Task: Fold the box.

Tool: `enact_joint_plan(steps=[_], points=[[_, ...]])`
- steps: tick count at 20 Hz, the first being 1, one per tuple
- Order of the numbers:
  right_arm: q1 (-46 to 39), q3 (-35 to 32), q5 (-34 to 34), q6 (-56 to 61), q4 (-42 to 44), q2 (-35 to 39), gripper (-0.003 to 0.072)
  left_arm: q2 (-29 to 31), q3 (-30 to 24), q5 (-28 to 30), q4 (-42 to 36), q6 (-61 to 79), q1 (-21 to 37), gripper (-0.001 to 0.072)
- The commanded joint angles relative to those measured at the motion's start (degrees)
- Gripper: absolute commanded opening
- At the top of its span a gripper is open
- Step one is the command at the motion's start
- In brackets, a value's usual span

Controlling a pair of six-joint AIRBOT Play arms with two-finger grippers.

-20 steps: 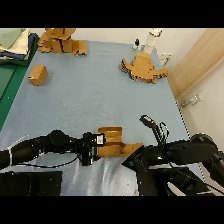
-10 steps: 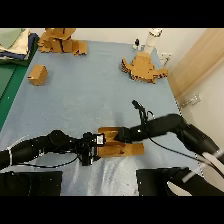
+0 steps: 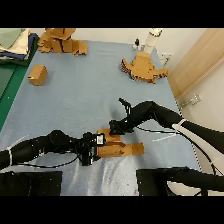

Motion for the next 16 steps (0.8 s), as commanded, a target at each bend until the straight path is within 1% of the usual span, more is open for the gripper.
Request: enact_joint_plan(steps=[1,3,6,7,8,9,10,11,13,15,16], points=[[-0.11,0.39,0.85,-1.44,-6.75,6.78,0.0005,0.02,-0.02,0.02,0.00,0.02,0.04,0.0364],[0.02,0.11,-4.85,-1.46,-13.60,14.56,0.0005,0.02,-0.02,-0.02,0.00,0.04,0.04,0.0364],[2.51,-3.17,-19.89,-9.62,-15.50,25.18,0.0007,0.02,-0.02,0.00,0.00,0.02,0.04,0.0364],[3.43,-4.87,-23.30,-10.69,-17.20,27.19,0.0009,0.02,-0.02,0.00,0.00,0.02,0.04,0.0363],[4.17,-7.13,-24.87,-11.10,-20.63,28.52,0.0155,0.02,-0.02,0.00,0.00,0.02,0.04,0.0363],[4.31,-9.35,-23.74,-11.19,-24.20,29.09,0.0409,0.02,-0.02,0.00,0.00,0.02,0.04,0.0363],[4.28,-11.54,-21.11,-13.03,-27.98,29.18,0.0541,0.02,-0.02,0.00,0.00,0.02,0.04,0.0364],[4.28,-13.22,-17.35,-17.55,-30.56,29.00,0.0549,0.02,-0.02,0.00,0.00,0.04,0.04,0.0364],[4.28,-15.23,-9.11,-28.98,-32.22,28.09,0.0550,0.02,-0.02,0.04,0.00,0.02,0.07,0.0363],[4.31,-15.52,-3.48,-35.58,-31.15,26.25,0.0549,0.02,-0.02,-0.02,0.00,0.02,0.04,0.0364],[4.31,-15.52,-1.57,-38.01,-28.55,25.46,0.0550,0.02,-0.02,0.00,0.00,0.04,0.04,0.0363]])
